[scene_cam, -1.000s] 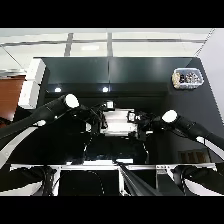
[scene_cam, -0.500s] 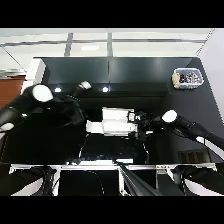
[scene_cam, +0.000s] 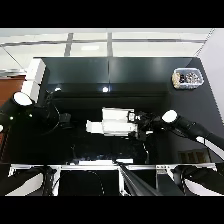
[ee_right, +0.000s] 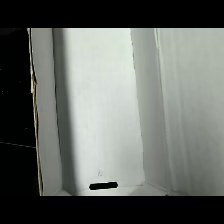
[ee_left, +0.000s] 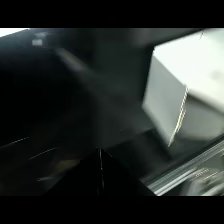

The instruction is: Fold the box and place the chain.

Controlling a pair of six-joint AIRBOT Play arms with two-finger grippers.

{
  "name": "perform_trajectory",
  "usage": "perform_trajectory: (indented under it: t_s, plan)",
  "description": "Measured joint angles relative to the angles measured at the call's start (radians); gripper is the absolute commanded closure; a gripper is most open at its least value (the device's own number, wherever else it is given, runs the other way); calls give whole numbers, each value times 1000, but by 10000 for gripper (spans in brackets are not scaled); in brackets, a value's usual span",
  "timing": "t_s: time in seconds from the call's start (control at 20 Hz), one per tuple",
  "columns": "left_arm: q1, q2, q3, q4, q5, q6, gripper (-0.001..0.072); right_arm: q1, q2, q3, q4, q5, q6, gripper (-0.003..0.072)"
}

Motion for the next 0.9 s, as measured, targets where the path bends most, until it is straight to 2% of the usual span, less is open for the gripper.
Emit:
perform_trajectory:
  t_s: [0.2,0.55,0.7,0.9]
  plan:
    - [-27,-43,-71,-142,126,-52,685,0,0,0,0,0,0,684]
    - [-162,-138,-94,-224,244,-77,685,0,0,0,0,0,0,684]
    - [-196,-150,-90,-262,265,-28,685,0,0,0,0,0,0,684]
    - [-210,-157,-69,-302,230,83,685,0,0,0,0,0,0,684]
